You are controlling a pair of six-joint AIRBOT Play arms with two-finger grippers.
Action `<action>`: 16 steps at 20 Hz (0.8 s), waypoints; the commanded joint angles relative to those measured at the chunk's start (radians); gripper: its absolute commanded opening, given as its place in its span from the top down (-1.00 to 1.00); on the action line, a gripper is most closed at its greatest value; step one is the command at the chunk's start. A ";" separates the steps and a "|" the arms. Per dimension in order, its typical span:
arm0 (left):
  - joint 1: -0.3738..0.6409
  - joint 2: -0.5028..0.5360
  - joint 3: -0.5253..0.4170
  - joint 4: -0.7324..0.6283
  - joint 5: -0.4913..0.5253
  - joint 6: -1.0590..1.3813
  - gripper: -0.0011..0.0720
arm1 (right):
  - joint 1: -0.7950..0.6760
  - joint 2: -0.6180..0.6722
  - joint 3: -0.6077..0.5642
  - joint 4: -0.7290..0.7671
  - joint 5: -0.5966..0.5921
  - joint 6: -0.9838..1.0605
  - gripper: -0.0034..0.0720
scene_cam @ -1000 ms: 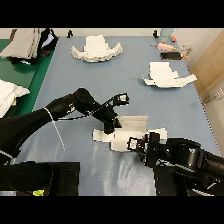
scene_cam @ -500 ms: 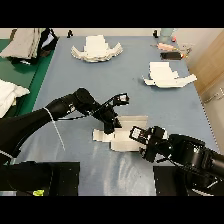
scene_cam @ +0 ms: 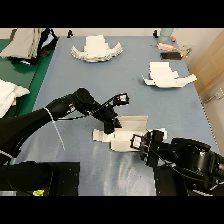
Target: Fold the box.
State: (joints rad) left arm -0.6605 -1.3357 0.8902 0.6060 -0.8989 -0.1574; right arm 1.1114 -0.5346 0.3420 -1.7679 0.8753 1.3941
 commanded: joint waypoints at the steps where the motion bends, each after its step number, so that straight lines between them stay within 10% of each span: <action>1: 0.000 0.000 0.000 0.000 0.000 0.000 0.93 | 0.016 0.031 -0.051 0.089 -0.005 -0.147 -0.84; 16: 0.000 0.000 0.000 0.000 0.000 0.000 0.93 | 0.016 -0.056 -0.026 -0.331 -0.045 0.391 -0.85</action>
State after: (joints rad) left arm -0.6609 -1.3357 0.8902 0.6056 -0.8989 -0.1570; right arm 1.1267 -0.5968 0.3088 -2.0308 0.8001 1.6798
